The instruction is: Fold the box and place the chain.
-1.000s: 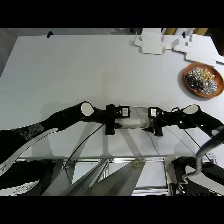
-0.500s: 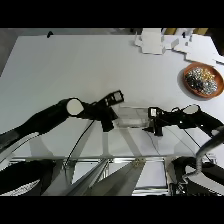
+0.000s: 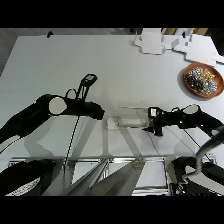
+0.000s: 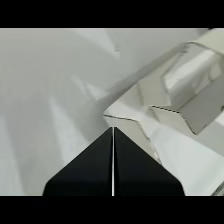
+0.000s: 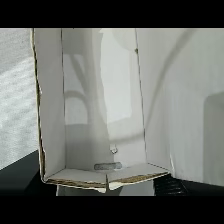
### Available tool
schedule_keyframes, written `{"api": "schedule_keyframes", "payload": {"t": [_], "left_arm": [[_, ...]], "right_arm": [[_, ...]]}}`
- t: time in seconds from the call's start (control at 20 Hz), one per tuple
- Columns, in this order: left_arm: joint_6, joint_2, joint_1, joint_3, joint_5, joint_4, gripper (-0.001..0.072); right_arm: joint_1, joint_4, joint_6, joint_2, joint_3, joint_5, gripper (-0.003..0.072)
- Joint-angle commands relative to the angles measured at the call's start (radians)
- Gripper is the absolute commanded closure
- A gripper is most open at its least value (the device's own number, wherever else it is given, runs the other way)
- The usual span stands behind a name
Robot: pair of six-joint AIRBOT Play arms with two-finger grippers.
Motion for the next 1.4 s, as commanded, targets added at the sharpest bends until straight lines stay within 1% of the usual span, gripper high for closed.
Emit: {"api": "schedule_keyframes", "payload": {"t": [0.0, 0.1, 0.2, 0.3, 0.35, 0.45, 0.55, 0.75, 1.0, 1.15, 1.35], "left_arm": [[-0.169, 0.0, 0.02, -0.045, 0.06, 0.032, 0.0707], [-0.174, -0.03, 0.02, -0.049, 0.069, 0.032, 0.0707], [-0.174, -0.092, 0.019, -0.049, 0.092, 0.03, 0.0707], [-0.177, -0.162, 0.017, -0.049, 0.106, -0.015, 0.0706], [-0.176, -0.196, 0.015, -0.049, 0.106, -0.06, 0.0702], [-0.164, -0.233, 0.0, -0.049, 0.108, -0.1, 0.0704], [-0.146, -0.237, -0.014, -0.048, 0.109, -0.108, 0.0704], [-0.048, -0.237, -0.033, -0.048, 0.09, -0.231, 0.0704], [-0.025, -0.238, -0.064, -0.047, 0.087, -0.262, 0.0704], [-0.028, -0.219, -0.077, -0.034, 0.086, -0.269, 0.0703], [-0.031, -0.2, -0.103, -0.015, 0.111, -0.272, 0.0699]], "right_arm": [[0.0, 0.0, 0.0, 0.0, 0.001, 0.0, 0.0274], [0.0, 0.0, 0.0, 0.0, 0.001, 0.0, 0.0274], [0.0, 0.0, 0.0, 0.0, 0.001, 0.0, 0.0274], [0.0, 0.0, 0.0, 0.0, 0.001, 0.0, 0.0274], [0.0, 0.0, 0.0, 0.0, 0.001, 0.0, 0.0274], [0.0, 0.0, 0.0, 0.0, 0.001, 0.0, 0.0274], [0.0, 0.0, 0.0, 0.0, 0.001, 0.0, 0.0274], [0.0, 0.0, 0.0, 0.0, 0.001, 0.0, 0.0274], [0.0, 0.0, 0.0, 0.0, 0.001, 0.0, 0.0274], [0.0, 0.0, 0.0, 0.0, 0.001, 0.0, 0.0274], [0.0, 0.0, 0.0, 0.0, 0.001, 0.0, 0.0274]]}}
